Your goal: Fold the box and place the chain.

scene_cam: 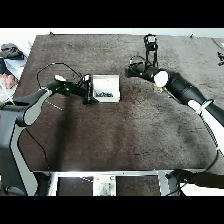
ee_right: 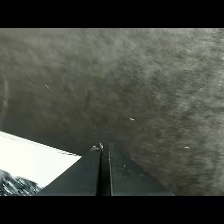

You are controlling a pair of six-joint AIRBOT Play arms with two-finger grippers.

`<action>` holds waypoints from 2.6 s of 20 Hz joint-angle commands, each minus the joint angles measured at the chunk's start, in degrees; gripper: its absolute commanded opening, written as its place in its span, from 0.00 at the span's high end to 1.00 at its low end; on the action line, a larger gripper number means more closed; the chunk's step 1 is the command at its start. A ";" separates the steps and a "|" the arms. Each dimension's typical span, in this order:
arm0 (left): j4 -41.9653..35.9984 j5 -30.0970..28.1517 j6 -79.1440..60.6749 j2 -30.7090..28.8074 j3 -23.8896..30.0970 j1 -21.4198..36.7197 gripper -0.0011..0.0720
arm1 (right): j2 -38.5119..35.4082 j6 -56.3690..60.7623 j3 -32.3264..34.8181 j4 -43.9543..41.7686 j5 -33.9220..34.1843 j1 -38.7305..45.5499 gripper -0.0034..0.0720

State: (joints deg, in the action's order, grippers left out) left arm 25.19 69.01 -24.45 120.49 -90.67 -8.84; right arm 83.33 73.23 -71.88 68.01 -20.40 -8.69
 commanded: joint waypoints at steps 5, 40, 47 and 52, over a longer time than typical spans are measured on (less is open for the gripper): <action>0.02 0.00 -0.02 -0.04 -0.02 0.02 0.42 | 14.29 -46.07 -15.21 -41.79 -29.49 11.41 0.82; 0.02 -0.02 -0.02 -0.04 -0.02 0.02 0.42 | 27.89 -72.43 -30.14 -31.08 -48.61 2.51 0.50; 0.02 -0.02 -0.02 -0.04 -0.02 0.02 0.42 | 27.89 -72.39 -30.14 -24.90 -48.04 1.22 0.50; 0.02 -0.02 -0.02 -0.04 -0.02 0.02 0.42 | 27.87 -72.41 -30.14 -24.50 -42.12 0.55 0.54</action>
State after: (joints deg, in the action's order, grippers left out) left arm 25.17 68.97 -24.40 120.49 -90.67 -8.84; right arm 111.26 0.86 -101.95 42.57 -65.91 -7.81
